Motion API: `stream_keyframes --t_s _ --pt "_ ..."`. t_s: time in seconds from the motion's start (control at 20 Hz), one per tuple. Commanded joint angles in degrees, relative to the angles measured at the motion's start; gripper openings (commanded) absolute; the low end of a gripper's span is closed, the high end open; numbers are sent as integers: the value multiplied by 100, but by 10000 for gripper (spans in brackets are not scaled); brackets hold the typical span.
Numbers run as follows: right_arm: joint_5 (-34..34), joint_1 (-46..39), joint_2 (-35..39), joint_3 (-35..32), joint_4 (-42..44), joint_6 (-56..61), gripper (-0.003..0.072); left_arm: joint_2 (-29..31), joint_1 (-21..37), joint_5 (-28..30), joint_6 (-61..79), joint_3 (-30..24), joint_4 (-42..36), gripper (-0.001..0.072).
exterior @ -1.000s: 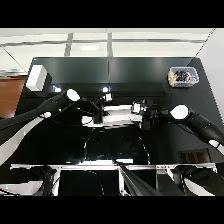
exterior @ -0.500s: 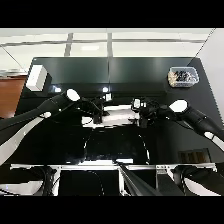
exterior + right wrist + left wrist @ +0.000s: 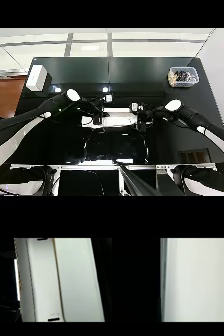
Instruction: Fold the box and place the chain.
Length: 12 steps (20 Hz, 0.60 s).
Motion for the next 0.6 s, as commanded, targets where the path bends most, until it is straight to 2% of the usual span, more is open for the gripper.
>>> stream_keyframes --t_s 0.0,0.15,0.55 --pt "66 26 -87 4 -90 142 708 0 0 35 -11 7 -11 25" --pt "44 26 -98 4 -411 490 708 0 0 35 -11 7 -9 25" --pt "-153 26 -295 11 -404 599 708 -2 -2 35 -11 7 -11 25"
